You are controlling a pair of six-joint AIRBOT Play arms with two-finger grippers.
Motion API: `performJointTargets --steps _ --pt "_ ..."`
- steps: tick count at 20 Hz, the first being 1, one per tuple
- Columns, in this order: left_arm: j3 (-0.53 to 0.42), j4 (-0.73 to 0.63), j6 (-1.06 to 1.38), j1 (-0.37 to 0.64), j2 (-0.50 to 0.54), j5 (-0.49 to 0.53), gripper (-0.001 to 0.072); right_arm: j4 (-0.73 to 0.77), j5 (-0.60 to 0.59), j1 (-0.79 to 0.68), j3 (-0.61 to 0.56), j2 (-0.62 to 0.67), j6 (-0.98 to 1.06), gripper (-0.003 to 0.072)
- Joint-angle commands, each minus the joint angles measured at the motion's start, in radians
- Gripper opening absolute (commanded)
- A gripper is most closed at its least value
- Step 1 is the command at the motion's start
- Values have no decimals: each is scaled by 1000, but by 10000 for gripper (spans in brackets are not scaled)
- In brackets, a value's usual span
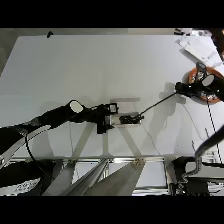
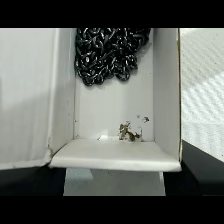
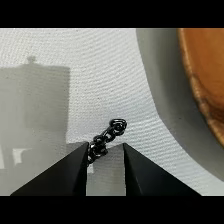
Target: Fold the box and place the chain.
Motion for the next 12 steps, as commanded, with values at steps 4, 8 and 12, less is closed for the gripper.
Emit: performJointTargets --steps 4,8,12 --pt "0 0 0 0 1 0 314 10 2 32 -1 -31 -5 20" --pt "0 0 0 0 1 0 314 10 36 32 0 -16 -31 19" --pt "0 0 0 0 1 0 314 10 48 32 0 76 -50 19"
